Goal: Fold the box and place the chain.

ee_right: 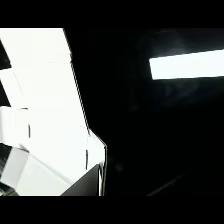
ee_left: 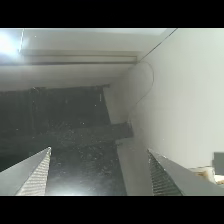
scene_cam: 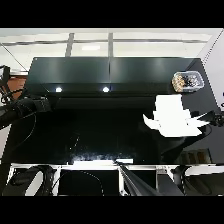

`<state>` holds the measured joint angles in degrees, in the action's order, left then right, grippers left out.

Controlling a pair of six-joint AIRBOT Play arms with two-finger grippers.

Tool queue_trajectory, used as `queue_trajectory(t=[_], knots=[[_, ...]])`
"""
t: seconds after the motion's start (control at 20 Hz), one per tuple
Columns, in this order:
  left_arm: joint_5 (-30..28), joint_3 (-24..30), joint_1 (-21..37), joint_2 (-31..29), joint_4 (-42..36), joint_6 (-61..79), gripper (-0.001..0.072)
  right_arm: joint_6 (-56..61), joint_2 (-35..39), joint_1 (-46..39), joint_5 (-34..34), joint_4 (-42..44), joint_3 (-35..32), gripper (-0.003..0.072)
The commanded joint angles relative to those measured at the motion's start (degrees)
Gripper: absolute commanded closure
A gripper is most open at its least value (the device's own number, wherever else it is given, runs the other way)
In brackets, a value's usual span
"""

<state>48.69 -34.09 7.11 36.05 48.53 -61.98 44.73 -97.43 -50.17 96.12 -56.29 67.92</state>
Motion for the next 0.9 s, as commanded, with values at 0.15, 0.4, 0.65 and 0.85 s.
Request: queue_trajectory(t=[0.15,0.4,0.65,0.85], knots=[[0.5,0.0,0.0,0.0,-1.3,-3.0,0.0006,1.3,3.3,6.5,-0.1,14.2,-7.1,0.0642],[1.5,0.0,0.0,0.0,-1.3,-2.9,0.0021,2.2,14.9,19.6,-9.7,17.3,-14.4,0.0642],[1.5,0.0,0.0,0.4,-1.3,-3.0,0.0019,8.0,32.6,39.0,-28.4,20.3,-24.1,0.0642],[1.9,0.0,-3.3,3.8,-1.4,-3.0,0.0019,14.4,41.8,57.5,-45.0,19.9,-31.9,0.0642]])
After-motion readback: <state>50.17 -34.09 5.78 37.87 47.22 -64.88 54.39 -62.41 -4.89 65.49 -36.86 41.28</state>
